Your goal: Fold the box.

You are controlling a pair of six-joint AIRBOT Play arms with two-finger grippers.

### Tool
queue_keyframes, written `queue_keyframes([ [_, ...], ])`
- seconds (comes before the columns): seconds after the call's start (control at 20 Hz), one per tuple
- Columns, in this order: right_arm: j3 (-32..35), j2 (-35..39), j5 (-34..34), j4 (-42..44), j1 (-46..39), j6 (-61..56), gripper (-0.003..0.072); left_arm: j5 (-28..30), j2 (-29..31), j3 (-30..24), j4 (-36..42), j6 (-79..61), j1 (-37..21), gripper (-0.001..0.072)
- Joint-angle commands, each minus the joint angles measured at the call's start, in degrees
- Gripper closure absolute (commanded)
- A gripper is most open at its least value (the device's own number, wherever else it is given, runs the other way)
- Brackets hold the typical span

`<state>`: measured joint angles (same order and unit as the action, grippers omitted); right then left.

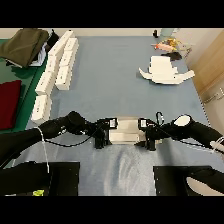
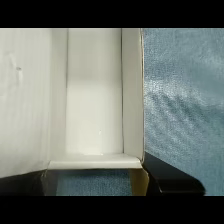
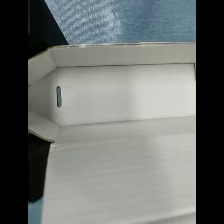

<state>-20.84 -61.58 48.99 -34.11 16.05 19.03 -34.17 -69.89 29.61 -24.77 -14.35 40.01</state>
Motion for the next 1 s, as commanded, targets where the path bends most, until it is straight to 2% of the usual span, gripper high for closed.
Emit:
queue_keyframes([
  [0.0,0.0,0.0,0.0,0.0,0.0,0.0,0.0167,0.6,-0.1,0.1,0.0,0.5,0.0,0.0200],
  [0.9,0.0,0.0,0.0,0.0,0.0,0.0,0.0160,0.6,-0.1,0.1,0.1,0.4,0.0,0.0200],
  [0.95,0.0,0.0,-0.1,0.1,0.0,0.0,-0.0033,0.6,-0.1,0.1,0.2,0.4,0.0,0.0200],
])
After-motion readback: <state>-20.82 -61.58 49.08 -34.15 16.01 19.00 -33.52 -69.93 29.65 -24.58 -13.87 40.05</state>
